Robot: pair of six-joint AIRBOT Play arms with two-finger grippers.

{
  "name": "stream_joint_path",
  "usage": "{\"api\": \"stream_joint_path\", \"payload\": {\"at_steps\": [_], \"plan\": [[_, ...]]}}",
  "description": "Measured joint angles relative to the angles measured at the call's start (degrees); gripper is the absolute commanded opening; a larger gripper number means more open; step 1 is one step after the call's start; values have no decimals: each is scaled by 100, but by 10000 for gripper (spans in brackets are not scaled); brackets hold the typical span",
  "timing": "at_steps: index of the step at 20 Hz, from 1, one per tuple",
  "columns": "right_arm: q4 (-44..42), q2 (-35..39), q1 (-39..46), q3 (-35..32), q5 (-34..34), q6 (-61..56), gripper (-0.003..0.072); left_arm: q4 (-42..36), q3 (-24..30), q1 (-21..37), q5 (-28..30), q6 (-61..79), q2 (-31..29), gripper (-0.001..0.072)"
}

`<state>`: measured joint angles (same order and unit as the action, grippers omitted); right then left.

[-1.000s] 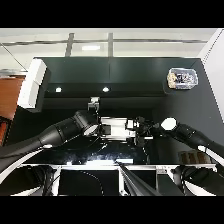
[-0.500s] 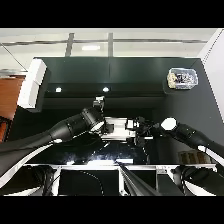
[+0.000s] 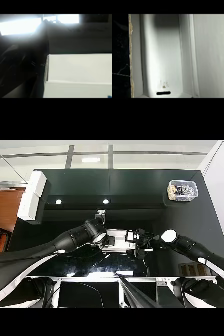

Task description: Fold the box and place the chain.

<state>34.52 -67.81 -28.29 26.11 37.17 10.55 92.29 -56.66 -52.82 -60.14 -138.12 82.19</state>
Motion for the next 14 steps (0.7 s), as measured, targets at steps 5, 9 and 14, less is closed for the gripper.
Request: {"api": "stream_joint_path", "payload": {"at_steps": [5,9,14], "plan": [[0,0,0,0,0,2,304,-79,-2,15,15,11,61,271],[-9,0,0,-2,11,-17,304,-129,-26,33,13,2,70,29],[-7,0,0,0,-9,-9,304,-157,-87,35,61,111,76,34]]}}
